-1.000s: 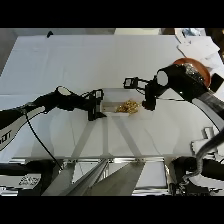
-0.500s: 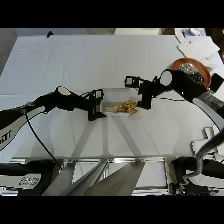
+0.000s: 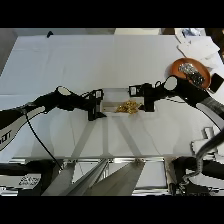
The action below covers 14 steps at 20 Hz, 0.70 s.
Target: Fold the box and place the chain.
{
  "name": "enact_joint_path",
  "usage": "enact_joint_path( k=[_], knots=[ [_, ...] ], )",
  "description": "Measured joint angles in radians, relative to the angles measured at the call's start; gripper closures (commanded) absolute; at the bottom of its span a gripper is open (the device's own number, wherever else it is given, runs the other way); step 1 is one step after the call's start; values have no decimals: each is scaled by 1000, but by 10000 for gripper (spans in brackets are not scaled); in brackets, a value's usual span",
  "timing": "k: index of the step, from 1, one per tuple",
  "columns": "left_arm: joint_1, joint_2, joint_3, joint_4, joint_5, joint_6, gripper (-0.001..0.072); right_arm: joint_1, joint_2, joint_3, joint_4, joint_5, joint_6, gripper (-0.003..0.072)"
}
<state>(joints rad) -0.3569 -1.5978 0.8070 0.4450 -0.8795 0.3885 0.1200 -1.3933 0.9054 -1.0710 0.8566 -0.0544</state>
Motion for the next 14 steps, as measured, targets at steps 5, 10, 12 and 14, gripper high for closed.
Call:
enact_joint_path(
  k=[5,10,12,14],
  knots=[
    [0,0,0,0,0,0,454,-1,0,-47,83,-7,-122,-10],
    [0,0,0,0,0,0,454,-1,-1,-119,124,-35,-153,-10],
    [0,0,0,0,0,0,454,-1,-2,-131,156,-65,-158,-9],
    [0,0,0,0,0,0,454,-1,-3,-138,189,-88,-161,-6]
  ],
)
